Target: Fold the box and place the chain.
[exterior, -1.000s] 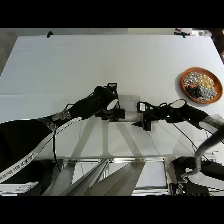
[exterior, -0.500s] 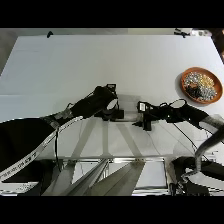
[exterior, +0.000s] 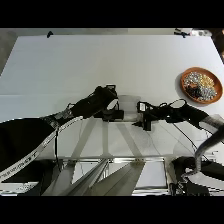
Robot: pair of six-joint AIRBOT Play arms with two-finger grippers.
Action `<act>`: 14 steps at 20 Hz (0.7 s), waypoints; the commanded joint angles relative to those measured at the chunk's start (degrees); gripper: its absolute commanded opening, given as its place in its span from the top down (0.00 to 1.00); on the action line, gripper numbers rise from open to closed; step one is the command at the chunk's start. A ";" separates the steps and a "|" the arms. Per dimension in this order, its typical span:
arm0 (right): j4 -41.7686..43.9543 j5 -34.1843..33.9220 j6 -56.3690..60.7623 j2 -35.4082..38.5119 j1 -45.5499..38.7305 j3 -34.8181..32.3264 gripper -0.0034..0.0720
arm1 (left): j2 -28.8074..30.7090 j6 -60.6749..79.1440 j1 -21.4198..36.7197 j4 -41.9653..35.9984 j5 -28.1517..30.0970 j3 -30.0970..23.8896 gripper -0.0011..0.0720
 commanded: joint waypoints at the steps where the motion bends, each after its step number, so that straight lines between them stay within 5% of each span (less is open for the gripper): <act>1: 0.04 0.04 -0.09 0.02 0.00 0.00 0.50 | 0.00 0.33 0.00 0.07 0.00 0.02 0.98; 3: 0.04 0.04 -0.09 0.02 0.00 0.00 0.50 | 0.04 0.39 0.00 -0.04 -0.02 0.02 0.96; 4: 0.04 0.04 -0.09 0.00 0.00 0.00 0.50 | 0.09 0.87 0.00 -0.15 -0.26 0.02 0.85; 6: 0.02 0.04 -0.09 0.02 0.02 0.00 0.50 | 0.57 4.52 0.02 -0.61 -1.38 0.02 0.44; 7: 0.04 0.07 -0.09 0.02 0.02 0.00 0.50 | 1.11 6.38 0.15 -0.63 -1.88 0.02 0.37; 10: 0.02 0.04 -0.09 0.02 0.02 0.00 0.50 | 3.52 10.86 1.22 -1.11 -3.32 0.00 0.36; 14: 0.04 0.04 -0.09 0.02 0.00 -0.02 0.50 | 7.76 17.86 3.52 -1.92 -4.72 -0.11 0.20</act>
